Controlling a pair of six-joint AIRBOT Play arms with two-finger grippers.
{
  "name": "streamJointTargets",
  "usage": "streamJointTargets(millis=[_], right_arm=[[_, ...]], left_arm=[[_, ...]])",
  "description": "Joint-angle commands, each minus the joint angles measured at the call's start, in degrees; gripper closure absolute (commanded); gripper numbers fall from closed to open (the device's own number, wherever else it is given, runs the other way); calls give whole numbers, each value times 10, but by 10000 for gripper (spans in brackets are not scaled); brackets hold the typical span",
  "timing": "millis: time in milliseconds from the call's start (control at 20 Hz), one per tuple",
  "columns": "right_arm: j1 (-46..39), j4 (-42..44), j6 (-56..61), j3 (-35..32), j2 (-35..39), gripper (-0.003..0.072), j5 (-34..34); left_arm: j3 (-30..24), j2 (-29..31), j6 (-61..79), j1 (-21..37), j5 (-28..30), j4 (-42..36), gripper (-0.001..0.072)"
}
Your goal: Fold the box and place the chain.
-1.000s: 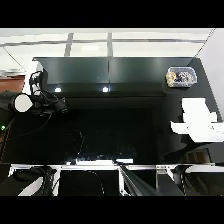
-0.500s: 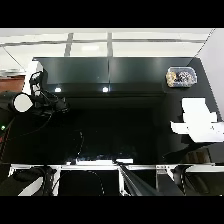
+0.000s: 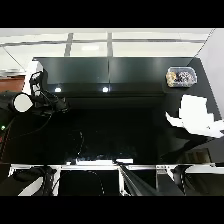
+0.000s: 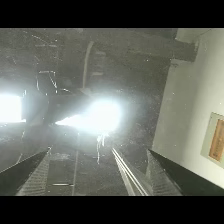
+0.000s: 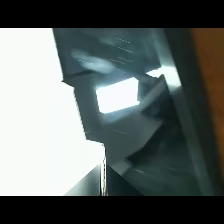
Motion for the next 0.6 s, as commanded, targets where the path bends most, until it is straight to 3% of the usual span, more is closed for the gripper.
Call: streamJointTargets(millis=[0, 150, 300, 400, 550], right_arm=[[42, 56, -13, -65, 55, 669, 4], [97, 77, -12, -158, 127, 669, 1], [150, 204, -12, -266, 223, 669, -12], [202, 297, -23, -348, 307, 669, -63], [320, 432, -41, -490, 446, 669, -214]], left_arm=[[0, 0, 0, 0, 0, 0, 0], [0, 0, 2, 0, 7, 1, 1], [0, 0, 30, -5, 43, 0, 1], [0, 0, 38, -19, 61, 0, 1], [0, -1, 66, -46, 72, -14, 1]])
